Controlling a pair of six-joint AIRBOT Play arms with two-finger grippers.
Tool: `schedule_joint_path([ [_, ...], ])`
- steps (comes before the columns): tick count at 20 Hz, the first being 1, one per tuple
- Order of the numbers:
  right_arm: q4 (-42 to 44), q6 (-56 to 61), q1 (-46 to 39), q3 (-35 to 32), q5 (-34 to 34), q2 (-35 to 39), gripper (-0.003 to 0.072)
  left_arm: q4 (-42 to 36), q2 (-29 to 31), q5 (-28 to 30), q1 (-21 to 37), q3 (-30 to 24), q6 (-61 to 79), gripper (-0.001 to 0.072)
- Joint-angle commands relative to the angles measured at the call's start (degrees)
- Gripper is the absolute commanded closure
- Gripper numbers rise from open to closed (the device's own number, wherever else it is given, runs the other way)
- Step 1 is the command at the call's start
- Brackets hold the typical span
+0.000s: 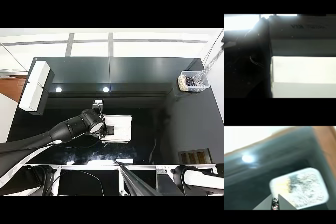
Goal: Fold the box and place the chain.
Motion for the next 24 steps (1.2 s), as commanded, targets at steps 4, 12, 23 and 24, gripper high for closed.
schedule_joint_path([
  [4,5.5,-5.4,2.0,-0.2,6.0,15.6,0.0644,0.0,0.0,0.0,0.0,0.0,0.0,0.0676],
  [12,15.6,-14.9,9.0,-13.4,15.8,25.7,0.0644,0.0,0.0,0.0,0.0,0.0,0.0,0.0676],
  [23,23.7,-14.0,31.4,-39.0,20.5,31.9,0.0644,0.0,0.0,0.0,0.0,0.0,0.0,0.0676],
  [24,24.4,-14.0,33.4,-41.3,19.6,31.9,0.0643,0.0,0.0,0.0,0.0,0.0,0.0,0.0676],
])
